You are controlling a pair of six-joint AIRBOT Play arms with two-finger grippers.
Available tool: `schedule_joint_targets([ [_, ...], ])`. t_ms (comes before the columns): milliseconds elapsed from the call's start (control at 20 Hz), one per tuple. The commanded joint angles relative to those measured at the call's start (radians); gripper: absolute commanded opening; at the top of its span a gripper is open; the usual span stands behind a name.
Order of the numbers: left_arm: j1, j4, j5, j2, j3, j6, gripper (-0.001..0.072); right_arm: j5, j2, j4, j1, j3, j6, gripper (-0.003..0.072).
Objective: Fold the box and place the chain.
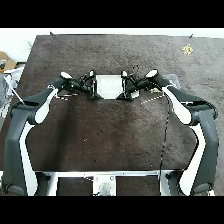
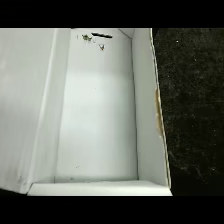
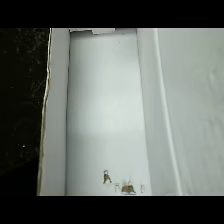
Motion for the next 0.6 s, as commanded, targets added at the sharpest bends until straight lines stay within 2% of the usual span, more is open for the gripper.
schedule_joint_targets([
  [0,0.0,0.0,0.001,0.0,0.0,0.001,0.0233,0.009,0.003,0.012,0.0,0.0,0.031,0.0681],
  [550,0.0,0.0,0.002,0.0,0.0,0.001,0.0233,0.033,0.185,-0.387,0.0,0.0,0.371,0.068],
])
